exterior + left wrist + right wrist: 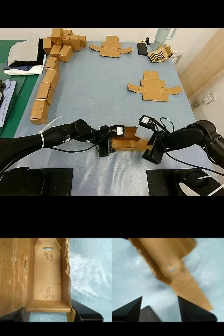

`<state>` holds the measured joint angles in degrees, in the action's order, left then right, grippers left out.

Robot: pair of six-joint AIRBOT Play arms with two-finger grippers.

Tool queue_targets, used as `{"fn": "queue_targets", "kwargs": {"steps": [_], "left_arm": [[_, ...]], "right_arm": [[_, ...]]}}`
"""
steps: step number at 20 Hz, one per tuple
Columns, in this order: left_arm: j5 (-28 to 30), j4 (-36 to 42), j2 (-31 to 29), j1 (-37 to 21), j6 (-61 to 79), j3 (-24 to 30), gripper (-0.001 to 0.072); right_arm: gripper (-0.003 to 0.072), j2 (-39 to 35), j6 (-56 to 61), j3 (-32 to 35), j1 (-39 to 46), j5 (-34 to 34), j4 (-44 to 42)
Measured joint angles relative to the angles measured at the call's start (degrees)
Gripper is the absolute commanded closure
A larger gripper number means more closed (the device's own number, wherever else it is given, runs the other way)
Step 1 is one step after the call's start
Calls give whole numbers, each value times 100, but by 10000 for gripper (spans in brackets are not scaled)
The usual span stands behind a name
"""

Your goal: Fold the box.

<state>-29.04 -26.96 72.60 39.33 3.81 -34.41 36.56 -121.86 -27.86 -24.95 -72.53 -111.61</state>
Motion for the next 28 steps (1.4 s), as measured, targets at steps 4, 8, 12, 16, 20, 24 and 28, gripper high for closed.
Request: {"fn": "queue_targets", "kwargs": {"steps": [4,8,12,16,20,24,28], "left_arm": [[0,-2,0,0,0,2,192],[0,-2,0,0,0,2,192],[-2,-2,-2,0,0,2,192],[2,-136,-133,-35,-4,2,192],[20,-570,-299,-42,-376,2,192],[4,-796,-343,-48,-682,2,192],[-11,-798,-343,-35,-793,28,192]], "right_arm": [[-34,-13,457,0,-9,-356,-1067],[-34,-13,1556,0,-90,-437,-1611],[439,-13,2809,0,-111,-173,-1810],[445,-13,3311,0,-114,267,-2009],[445,-13,3539,0,-114,533,-2079],[449,-11,3609,0,-114,833,-2103],[449,-9,3637,0,-114,1054,-2098]]}}
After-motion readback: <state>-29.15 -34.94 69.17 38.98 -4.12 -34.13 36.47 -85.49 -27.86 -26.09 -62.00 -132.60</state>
